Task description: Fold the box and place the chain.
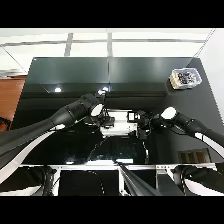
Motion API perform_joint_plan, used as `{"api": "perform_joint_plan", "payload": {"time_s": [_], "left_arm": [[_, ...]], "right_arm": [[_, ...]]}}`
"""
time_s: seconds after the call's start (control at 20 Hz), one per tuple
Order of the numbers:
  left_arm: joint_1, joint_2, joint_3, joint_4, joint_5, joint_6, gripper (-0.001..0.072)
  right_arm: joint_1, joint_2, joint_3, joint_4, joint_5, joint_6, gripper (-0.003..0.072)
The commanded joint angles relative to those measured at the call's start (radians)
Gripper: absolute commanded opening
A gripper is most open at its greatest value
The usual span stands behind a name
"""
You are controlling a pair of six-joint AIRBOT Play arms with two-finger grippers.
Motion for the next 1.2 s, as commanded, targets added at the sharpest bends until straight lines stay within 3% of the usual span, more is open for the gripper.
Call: {"api": "perform_joint_plan", "payload": {"time_s": [0.0, 0.1, 0.3, 0.4, 0.5, 0.6, 0.65, 0.75, 0.8, 1.15], "left_arm": [[-0.011, -0.021, 0.012, 0.014, -0.026, -0.038, 0.0491], [-0.011, -0.023, 0.012, 0.014, -0.027, -0.056, 0.0329], [-0.015, -0.025, 0.017, 0.003, -0.001, -0.064, 0.0325], [-0.015, -0.025, 0.017, 0.002, -0.002, -0.082, 0.0145], [-0.015, -0.025, 0.017, 0.002, -0.008, -0.083, 0.0031], [-0.015, -0.024, 0.017, 0.002, -0.012, -0.083, 0.0026], [-0.015, -0.025, 0.017, 0.002, -0.012, -0.083, 0.0036], [-0.015, -0.025, 0.017, -0.006, -0.009, -0.083, 0.0457], [-0.015, -0.024, 0.017, -0.006, -0.01, -0.083, 0.0542], [-0.015, -0.025, 0.017, -0.006, -0.01, -0.083, 0.0542]], "right_arm": [[0.0, 0.001, 0.0, 0.0, 0.0, 0.0, 0.0437], [-0.001, 0.001, 0.0, 0.0, 0.0, 0.0, 0.0437], [-0.001, 0.001, 0.0, 0.0, 0.0, 0.0, 0.0437], [-0.001, 0.001, 0.0, 0.0, 0.0, 0.0, 0.0437], [-0.001, 0.001, 0.0, 0.0, 0.0, 0.0, 0.0437], [-0.001, 0.001, 0.0, 0.0, 0.0, 0.0, 0.0437], [-0.001, 0.001, 0.0, 0.0, 0.0, 0.0, 0.0437], [-0.001, 0.001, 0.0, 0.0, 0.0, 0.0, 0.0437], [-0.001, 0.001, 0.0, 0.0, 0.0, 0.0, 0.0437], [-0.001, 0.001, 0.0, 0.0, 0.0, 0.0, 0.0437]]}}
